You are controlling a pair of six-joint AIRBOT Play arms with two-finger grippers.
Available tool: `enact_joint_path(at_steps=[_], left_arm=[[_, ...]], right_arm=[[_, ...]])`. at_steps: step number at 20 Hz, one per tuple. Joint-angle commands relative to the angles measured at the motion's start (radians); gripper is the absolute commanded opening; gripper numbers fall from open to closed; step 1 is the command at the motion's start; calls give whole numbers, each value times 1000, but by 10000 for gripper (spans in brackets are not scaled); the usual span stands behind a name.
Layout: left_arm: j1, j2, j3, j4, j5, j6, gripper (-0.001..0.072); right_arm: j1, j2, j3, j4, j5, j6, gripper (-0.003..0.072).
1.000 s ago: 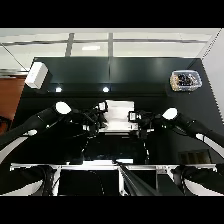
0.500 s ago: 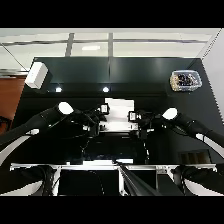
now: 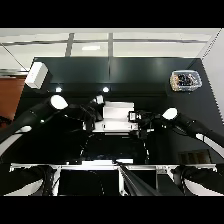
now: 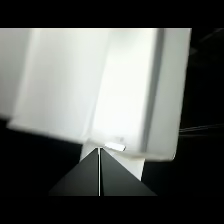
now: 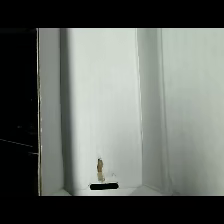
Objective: Fold the box and place the chain.
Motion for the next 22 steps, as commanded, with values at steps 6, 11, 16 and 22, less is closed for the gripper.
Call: enact_joint_path(at_steps=[6,11,16,22], left_arm=[[445,39,-27,266,-277,-1161,25],[508,-134,-147,-93,-347,-887,23],[340,-248,-132,-245,-280,-811,22],[277,-267,-60,-257,-326,-722,22]], right_arm=[[0,0,1,0,1,0,201],[0,0,1,0,1,0,201],[0,0,1,0,1,0,201],[0,0,1,0,1,0,201]])
